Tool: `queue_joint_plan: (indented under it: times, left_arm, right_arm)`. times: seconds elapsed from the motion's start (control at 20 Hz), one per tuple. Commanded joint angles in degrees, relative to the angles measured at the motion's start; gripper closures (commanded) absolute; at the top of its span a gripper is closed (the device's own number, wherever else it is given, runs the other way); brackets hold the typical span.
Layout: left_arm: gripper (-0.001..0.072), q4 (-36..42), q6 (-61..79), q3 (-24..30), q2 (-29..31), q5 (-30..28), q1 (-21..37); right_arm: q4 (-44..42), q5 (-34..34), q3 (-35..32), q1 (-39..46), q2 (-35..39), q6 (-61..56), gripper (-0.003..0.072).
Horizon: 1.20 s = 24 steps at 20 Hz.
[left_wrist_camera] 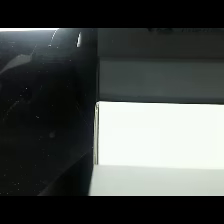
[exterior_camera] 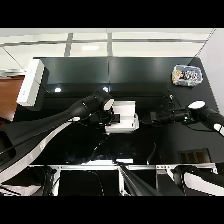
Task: Fold the box and place the chain.
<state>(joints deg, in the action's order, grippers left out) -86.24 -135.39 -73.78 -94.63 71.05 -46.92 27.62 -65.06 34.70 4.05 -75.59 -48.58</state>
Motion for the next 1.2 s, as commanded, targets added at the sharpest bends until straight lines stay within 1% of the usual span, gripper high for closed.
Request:
queue_joint_plan:
  times: [0.0,0.15,0.2,0.3,0.35,0.4,0.65,0.8,0.85,0.9,1.0,1.1,1.15]
  left_arm:
    - [0.0681,-0.02,-0.02,-0.02,0.02,-0.07,0.02]
    - [0.068,-0.02,-0.02,-0.02,0.02,-0.07,0.02]
    - [0.0681,-0.02,-0.04,-0.02,0.02,-0.07,0.02]
    - [0.0681,-0.02,-0.02,-0.02,0.02,-0.07,0.02]
    - [0.0681,-0.04,-0.04,-0.02,0.02,-0.09,0.02]
    - [0.0681,-0.04,-0.02,-0.02,0.02,-0.09,0.02]
    - [0.0681,-0.02,-0.04,-0.02,0.02,-0.07,0.02]
    - [0.0681,-0.04,-0.02,-0.02,0.02,-0.09,0.02]
    - [0.0681,-0.04,-0.02,-0.02,0.02,-0.09,0.02]
    - [0.0681,-0.04,-0.02,-0.02,0.02,-0.07,0.02]
    - [0.0681,-0.04,-0.02,-0.02,0.02,-0.07,0.02]
    - [0.0681,-0.04,-0.02,-0.02,0.02,-0.09,0.02]
    - [0.0681,-0.07,-0.02,-0.02,0.02,-0.09,0.02]
  right_arm:
    - [-0.81,-3.63,3.17,-1.07,-0.26,0.66,0.0066]
    - [-0.94,-4.63,5.01,-5.16,-0.24,-0.83,0.0076]
    - [-0.44,-3.69,5.81,-7.15,-0.24,-2.03,0.0076]
    - [2.27,-0.04,7.41,-11.02,-0.24,-8.46,0.0078]
    - [4.92,1.49,8.17,-13.0,-0.26,-11.8,0.016]
    - [8.35,2.56,9.16,-15.04,-0.26,-15.02,0.0212]
    - [21.09,3.85,13.25,-22.27,-0.26,-30.01,0.0212]
    - [30.47,5.2,15.37,-26.45,-0.26,-38.14,0.0214]
    - [33.4,6.29,15.89,-28.0,-0.26,-41.05,0.0331]
    - [35.67,7.45,16.35,-29.49,-0.26,-43.23,0.035]
    - [42.23,9.27,17.62,-33.0,-0.39,-50.27,0.035]
    - [49.59,8.9,19.37,-36.59,-1.33,-57.86,0.035]
    - [51.91,7.78,20.48,-38.1,-2.21,-60.26,0.035]
